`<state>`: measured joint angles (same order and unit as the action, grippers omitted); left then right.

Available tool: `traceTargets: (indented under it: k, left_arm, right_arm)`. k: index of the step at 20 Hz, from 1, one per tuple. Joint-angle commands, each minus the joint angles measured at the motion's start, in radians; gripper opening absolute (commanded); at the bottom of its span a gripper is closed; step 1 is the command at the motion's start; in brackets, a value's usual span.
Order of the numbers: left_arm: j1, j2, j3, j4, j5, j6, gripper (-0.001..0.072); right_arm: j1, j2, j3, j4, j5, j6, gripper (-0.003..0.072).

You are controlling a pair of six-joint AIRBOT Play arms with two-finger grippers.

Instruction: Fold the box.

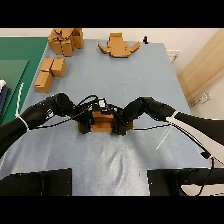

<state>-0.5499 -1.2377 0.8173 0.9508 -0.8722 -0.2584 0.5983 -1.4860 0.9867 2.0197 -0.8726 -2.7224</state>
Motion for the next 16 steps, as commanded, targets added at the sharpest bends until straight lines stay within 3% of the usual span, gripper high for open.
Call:
traceTargets:
  k: [1, 4, 6, 8, 11, 16]
  left_arm:
    - [0.034, 0.038, 0.001, 0.050, -0.039, -0.028, 0.0032]
    - [0.156, 0.166, -0.005, -0.043, -0.109, -0.075, 0.0029]
    - [0.303, 0.283, -0.050, -0.143, -0.126, -0.076, 0.0030]
    - [0.457, 0.357, -0.127, -0.092, -0.131, -0.196, 0.0031]
    - [0.631, 0.353, -0.245, 0.015, -0.162, -0.524, 0.0036]
    - [0.518, 0.195, -0.281, -0.193, -0.156, -0.591, 0.0037]
  right_arm:
    - [0.000, 0.000, 0.001, 0.000, 0.000, -0.001, 0.0508]
    - [0.000, 0.000, 0.001, 0.000, 0.000, -0.001, 0.0509]
    - [0.000, 0.000, 0.001, 0.000, 0.000, -0.001, 0.0509]
    - [0.000, 0.000, 0.001, 0.000, 0.000, -0.001, 0.0509]
    - [0.000, 0.000, 0.001, 0.000, 0.000, 0.000, 0.0509]
    - [0.000, 0.000, 0.001, 0.002, 0.001, -0.001, 0.0509]
